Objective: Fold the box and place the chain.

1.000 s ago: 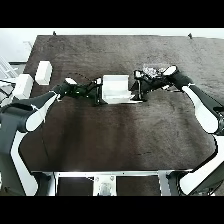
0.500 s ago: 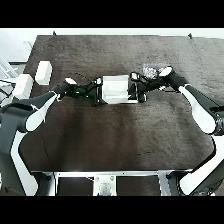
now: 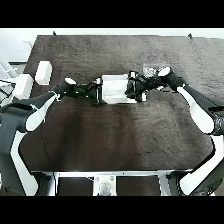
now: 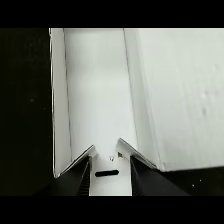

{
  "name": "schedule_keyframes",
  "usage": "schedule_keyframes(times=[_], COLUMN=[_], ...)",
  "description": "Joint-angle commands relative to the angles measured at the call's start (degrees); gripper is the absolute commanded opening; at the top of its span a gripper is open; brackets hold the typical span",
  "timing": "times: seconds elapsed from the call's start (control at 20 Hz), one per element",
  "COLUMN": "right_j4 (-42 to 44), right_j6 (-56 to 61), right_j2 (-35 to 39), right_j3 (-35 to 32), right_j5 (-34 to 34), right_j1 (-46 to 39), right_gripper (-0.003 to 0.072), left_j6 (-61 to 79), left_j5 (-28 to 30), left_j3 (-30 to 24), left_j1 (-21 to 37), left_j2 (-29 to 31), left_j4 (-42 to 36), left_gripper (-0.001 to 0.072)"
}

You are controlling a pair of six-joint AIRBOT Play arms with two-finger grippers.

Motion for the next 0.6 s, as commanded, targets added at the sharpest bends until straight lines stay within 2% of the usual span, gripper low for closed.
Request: schedule_keyframes(times=[0.0, 0.15, 0.25, 0.3, 0.55], right_j4=[0.55, 0.57, 0.57, 0.57, 0.57], right_j6=[0.0, -0.02, -0.02, -0.02, -0.07], right_j2=[-1.03, -1.49, -1.49, -1.49, -1.49], right_j3=[0.0, 0.0, 0.0, 0.0, 0.0], right_j5=[-0.61, -0.66, -1.4, -1.68, -1.66], right_j1=[0.63, 0.66, 0.66, 0.66, 0.76], right_gripper=[0.0292, 0.0299, 0.0456, 0.0498, 0.052], left_j6=[0.04, 0.04, 0.04, 0.04, 0.04], left_j5=[0.07, 0.07, 0.07, 0.07, 0.04], left_j3=[0.0, 0.0, 0.0, 0.0, 0.0], left_j1=[-0.04, -0.04, -0.04, -0.04, -0.04], left_j2=[0.02, 0.0, 0.0, 0.0, 0.02], left_j4=[0.0, 0.0, 0.0, 0.0, 0.0], left_gripper=[0.0528, 0.0528, 0.0529, 0.0528, 0.0528])
